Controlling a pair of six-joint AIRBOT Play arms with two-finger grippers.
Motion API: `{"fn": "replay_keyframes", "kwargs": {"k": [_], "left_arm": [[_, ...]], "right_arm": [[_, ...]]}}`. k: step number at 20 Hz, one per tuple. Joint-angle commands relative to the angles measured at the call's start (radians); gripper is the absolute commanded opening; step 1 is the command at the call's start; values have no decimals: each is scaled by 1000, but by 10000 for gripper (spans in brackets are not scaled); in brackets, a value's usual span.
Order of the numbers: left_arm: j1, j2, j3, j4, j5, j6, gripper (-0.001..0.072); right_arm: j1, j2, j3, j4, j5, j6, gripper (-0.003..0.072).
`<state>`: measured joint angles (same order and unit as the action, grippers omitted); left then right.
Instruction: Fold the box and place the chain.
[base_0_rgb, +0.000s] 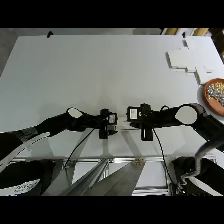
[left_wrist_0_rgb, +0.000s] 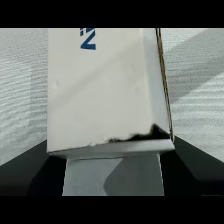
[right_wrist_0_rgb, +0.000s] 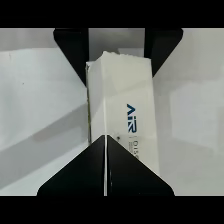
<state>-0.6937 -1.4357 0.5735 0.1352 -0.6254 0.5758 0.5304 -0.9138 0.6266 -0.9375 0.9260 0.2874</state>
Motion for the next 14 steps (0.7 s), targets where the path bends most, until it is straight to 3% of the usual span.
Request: {"fn": "replay_keyframes", "kwargs": {"k": [1,5,9,14], "left_arm": [[0,0,0,0,0,0,50],[0,0,0,0,0,0,50],[0,0,0,0,0,0,50],[0,0,0,0,0,0,50]], "right_arm": [[-3,1,0,10,-28,0,21],[-3,-36,0,2,-16,13,21],[-3,-100,0,0,79,31,21],[-3,-102,0,0,76,31,21]]}}
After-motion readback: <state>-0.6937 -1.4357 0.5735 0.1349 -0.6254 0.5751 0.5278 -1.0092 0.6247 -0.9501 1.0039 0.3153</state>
